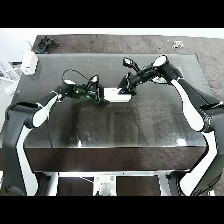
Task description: Fold the box and place the chain.
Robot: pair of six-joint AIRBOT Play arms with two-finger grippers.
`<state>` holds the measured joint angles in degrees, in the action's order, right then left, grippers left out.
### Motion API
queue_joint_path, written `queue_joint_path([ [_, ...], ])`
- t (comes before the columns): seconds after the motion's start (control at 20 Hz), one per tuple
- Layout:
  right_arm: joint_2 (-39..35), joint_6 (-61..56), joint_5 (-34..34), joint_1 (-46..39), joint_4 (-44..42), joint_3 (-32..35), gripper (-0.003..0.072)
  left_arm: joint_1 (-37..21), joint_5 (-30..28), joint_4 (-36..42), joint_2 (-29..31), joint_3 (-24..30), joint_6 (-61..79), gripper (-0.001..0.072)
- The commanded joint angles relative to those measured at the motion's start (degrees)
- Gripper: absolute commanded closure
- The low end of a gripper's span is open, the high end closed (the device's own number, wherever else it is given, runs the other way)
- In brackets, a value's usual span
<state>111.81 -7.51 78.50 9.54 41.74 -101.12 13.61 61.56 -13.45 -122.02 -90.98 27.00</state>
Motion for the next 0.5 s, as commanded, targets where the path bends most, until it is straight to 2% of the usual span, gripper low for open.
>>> queue_joint_path([
  [0.0, -0.2, 0.3, 5.5, -0.2, -1.8, 0.0, 0.0286, 0.0, 0.0, 0.0, 0.0, 0.0, 0.0, 0.0232],
  [0.15, -0.4, 0.2, 9.5, -0.3, -2.3, 0.0, 0.0393, 0.0, 0.0, 0.0, 0.0, 0.0, 0.0, 0.0232],
  [0.25, -0.4, 0.3, 8.5, -0.3, -2.0, 0.1, 0.0393, 0.0, 0.0, 0.0, 0.0, 0.0, 0.0, 0.0232],
  [0.45, -0.4, 3.7, 0.9, -0.7, -2.1, 1.8, 0.0388, 0.0, 0.0, 0.0, 0.0, 0.0, 0.0, 0.0232],
])
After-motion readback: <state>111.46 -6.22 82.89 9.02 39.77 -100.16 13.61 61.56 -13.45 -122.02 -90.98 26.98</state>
